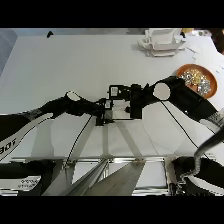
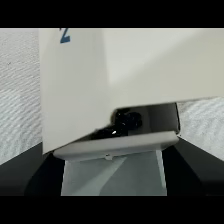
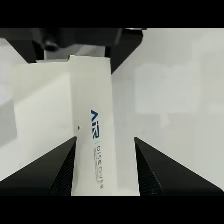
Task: Fold the box and place the chain.
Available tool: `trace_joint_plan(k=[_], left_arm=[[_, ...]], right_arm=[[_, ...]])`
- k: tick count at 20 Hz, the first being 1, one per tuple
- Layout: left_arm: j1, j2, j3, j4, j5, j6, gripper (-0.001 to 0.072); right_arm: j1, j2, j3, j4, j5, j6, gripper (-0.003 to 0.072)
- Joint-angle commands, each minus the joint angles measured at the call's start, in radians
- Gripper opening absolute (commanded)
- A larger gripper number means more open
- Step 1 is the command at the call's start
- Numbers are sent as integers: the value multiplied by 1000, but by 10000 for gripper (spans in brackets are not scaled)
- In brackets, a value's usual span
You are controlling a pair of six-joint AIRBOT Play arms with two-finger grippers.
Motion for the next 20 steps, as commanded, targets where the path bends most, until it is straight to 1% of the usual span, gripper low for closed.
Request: trace_joint_plan(k=[1, 5, 8, 11, 13, 14, 15, 16, 17, 18, 19, 20], left_arm=[[1, 0, 1, -3, 10, -5, 12], [1, 0, 1, -3, 10, -5, 12], [1, 0, 1, -3, 10, -5, 12], [1, 0, 1, -3, 9, -5, 12], [1, 0, 1, -3, 10, -5, 12], [1, 0, 1, -3, 10, -5, 12], [1, 0, 1, -3, 10, -5, 12], [1, 0, 1, -3, 10, -5, 12], [1, 0, 1, -3, 9, -5, 12], [1, 0, 1, -3, 10, -5, 12], [1, 0, 1, -3, 9, -5, 12], [1, 0, 1, -3, 9, -5, 12]], right_arm=[[1, -2, 0, 10, 0, -7, 409], [1, -3, -1, 74, 66, -7, 392], [1, -18, -6, 60, 75, -7, 393], [1, -39, -6, 32, 17, -7, 393], [1, -40, -6, 13, 2, -7, 389], [1, -40, -6, 14, 8, -5, 328], [1, -40, -6, 14, 19, -4, 247], [1, -40, -6, 14, 28, -4, 219], [1, -40, -6, 14, 32, -4, 217], [1, -40, -6, 14, 33, -4, 173], [1, -40, -6, 15, 33, -3, 156], [1, -40, -6, 16, 33, -2, 156]])
